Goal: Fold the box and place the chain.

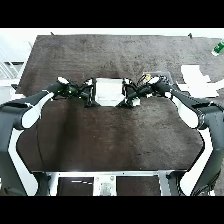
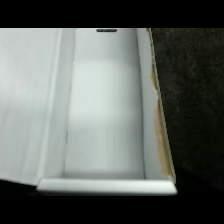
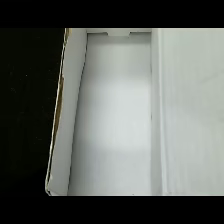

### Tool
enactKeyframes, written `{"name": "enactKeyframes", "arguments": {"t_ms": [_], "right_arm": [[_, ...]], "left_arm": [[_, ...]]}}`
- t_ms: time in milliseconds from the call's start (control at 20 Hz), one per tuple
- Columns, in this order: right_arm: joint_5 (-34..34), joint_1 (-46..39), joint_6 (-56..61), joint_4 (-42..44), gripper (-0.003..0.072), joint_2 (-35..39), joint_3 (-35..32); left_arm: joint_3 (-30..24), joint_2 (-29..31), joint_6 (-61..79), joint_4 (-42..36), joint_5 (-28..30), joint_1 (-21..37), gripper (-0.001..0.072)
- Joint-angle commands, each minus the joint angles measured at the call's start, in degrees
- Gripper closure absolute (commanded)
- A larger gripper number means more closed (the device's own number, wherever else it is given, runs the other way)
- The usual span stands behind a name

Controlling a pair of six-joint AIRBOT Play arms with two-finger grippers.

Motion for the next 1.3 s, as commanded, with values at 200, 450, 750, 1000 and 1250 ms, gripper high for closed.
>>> {"name": "enactKeyframes", "arguments": {"t_ms": [200,450,750,1000,1250], "right_arm": [[0.02,0.07,0.0,0.02,0.0128,0.02,0.09],[0.33,-1.75,-0.04,-1.66,-0.0026,1.4,0.7],[5.25,-6.82,4.0,-4.28,-0.0025,4.5,0.7],[5.84,-11.19,4.72,-3.5,-0.0024,10.1,0.7],[10.01,-7.8,16.31,8.09,0.0674,12.2,0.66]], "left_arm": [[0.0,-0.04,0.0,-0.13,0.04,-0.02,0.024],[0.0,-0.04,-0.02,-0.09,0.02,-0.02,0.024],[0.0,-0.04,-0.02,0.02,0.04,-0.02,0.024],[0.0,-0.04,-0.02,0.02,0.04,-0.02,0.024],[0.0,-0.04,0.0,0.02,0.07,-0.02,0.024]]}}
